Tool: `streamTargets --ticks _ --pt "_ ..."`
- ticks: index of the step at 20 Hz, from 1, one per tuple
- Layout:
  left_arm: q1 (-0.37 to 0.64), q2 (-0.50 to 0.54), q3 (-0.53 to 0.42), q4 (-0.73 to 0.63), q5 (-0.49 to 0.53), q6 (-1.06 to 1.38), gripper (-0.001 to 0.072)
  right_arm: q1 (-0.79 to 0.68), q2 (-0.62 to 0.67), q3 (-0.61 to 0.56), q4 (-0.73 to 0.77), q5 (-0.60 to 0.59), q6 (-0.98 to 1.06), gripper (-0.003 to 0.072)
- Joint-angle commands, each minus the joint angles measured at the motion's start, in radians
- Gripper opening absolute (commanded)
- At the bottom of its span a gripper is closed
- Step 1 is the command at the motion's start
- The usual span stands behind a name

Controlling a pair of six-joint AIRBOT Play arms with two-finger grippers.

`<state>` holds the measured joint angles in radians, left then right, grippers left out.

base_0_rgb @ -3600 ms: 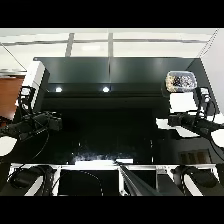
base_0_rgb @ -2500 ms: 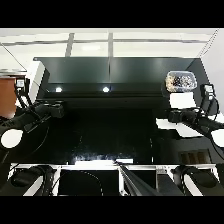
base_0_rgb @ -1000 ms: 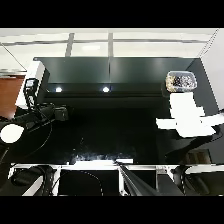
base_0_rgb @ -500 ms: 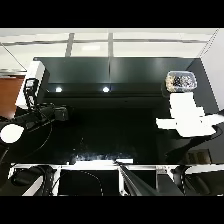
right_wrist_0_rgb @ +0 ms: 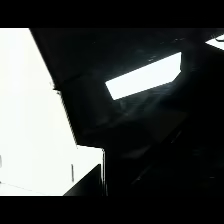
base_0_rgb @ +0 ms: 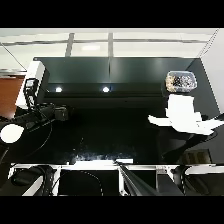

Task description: Fold the box and place the chain.

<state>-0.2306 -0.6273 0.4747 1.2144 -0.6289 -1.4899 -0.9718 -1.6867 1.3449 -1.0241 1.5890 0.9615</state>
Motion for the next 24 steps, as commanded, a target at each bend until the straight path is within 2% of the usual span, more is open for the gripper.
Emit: streamTargets --ticks 1,3,5,9,15,19,22,24 --pt "0.000 -0.001 0.000 -0.005 0.000 0.000 0.0705 0.028 0.077 -0.082 0.167 0.008 -0.043 0.0013" --pt "0.000 -0.001 0.000 -0.008 0.000 0.000 0.0706 0.051 0.123 -0.146 0.258 0.030 -0.040 0.0013" --pt "0.000 -0.001 0.000 -0.008 0.001 0.000 0.0706 0.104 0.182 -0.224 0.269 0.015 0.007 0.0012" --pt "0.000 -0.001 0.000 -0.027 0.000 -0.001 0.0706 0.263 0.345 -0.420 0.389 -0.089 0.039 0.0012" --pt "0.000 -0.001 0.000 -0.026 0.000 -0.001 0.0705 0.617 0.634 -0.678 0.612 -0.504 0.172 0.0012" --pt "0.000 -0.001 0.000 -0.039 -0.021 -0.003 0.0705 0.901 0.823 -0.763 0.533 -0.676 0.142 0.0010" --pt "0.000 -0.019 0.000 -0.136 -0.086 0.003 0.0705 1.044 0.961 -0.839 0.506 -0.851 0.117 0.0009" --pt "0.000 -0.050 0.000 -0.201 -0.106 0.048 0.0705 1.116 1.028 -0.890 0.447 -0.927 0.100 0.0009"
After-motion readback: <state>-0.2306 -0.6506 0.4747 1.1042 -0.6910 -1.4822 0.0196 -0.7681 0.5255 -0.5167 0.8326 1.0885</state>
